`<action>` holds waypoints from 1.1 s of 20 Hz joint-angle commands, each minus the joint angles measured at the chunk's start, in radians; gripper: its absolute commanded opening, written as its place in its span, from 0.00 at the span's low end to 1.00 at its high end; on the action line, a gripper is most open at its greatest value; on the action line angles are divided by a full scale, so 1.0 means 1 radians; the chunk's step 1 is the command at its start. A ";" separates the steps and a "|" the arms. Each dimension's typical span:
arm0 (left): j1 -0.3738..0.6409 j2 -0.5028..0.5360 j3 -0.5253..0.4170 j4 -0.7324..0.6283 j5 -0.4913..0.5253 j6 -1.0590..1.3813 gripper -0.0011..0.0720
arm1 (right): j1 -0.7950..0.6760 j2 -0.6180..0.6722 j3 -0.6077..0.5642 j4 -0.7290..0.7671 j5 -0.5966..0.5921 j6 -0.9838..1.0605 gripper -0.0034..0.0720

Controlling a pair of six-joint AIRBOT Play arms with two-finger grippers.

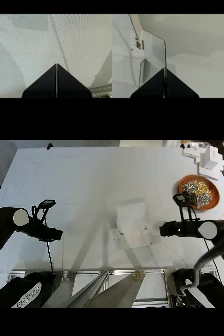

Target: Fold the box and place the chain.

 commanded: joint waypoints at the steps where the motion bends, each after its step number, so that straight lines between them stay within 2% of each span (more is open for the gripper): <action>1: 0.001 -0.001 0.000 -0.059 0.028 -0.054 0.03 | 0.116 0.018 -0.037 0.021 -0.052 0.026 0.06; 3: 0.001 -0.001 0.000 -0.148 0.103 -0.054 0.02 | 0.136 0.018 -0.037 0.021 -0.076 0.027 0.06; 7: -0.008 -0.001 -0.001 -0.437 0.217 0.222 0.03 | 0.137 0.018 -0.037 0.021 -0.085 0.033 0.06; 10: -0.050 -0.015 -0.001 -0.587 0.283 0.418 0.21 | 0.137 0.018 -0.037 0.021 -0.086 0.033 0.06; 12: -0.087 -0.077 -0.001 -0.793 0.309 0.550 0.64 | 0.137 0.018 -0.037 0.025 -0.086 0.033 0.06; 15: -0.120 -0.229 0.006 -1.165 0.338 0.813 0.65 | 0.137 0.018 -0.037 0.040 -0.087 0.033 0.06; 16: -0.127 -0.293 0.025 -1.231 0.319 0.864 0.65 | 0.137 0.018 -0.037 0.046 -0.086 0.033 0.06; 17: -0.135 -0.352 0.054 -1.241 0.296 0.882 0.65 | 0.137 0.018 -0.037 0.048 -0.086 0.033 0.06; 19: -0.163 -0.467 0.133 -1.227 0.253 0.898 0.72 | 0.137 0.018 -0.037 0.048 -0.085 0.033 0.07; 22: -0.207 -0.594 0.232 -1.203 0.251 0.897 0.72 | 0.137 0.018 -0.037 0.048 -0.078 0.033 0.07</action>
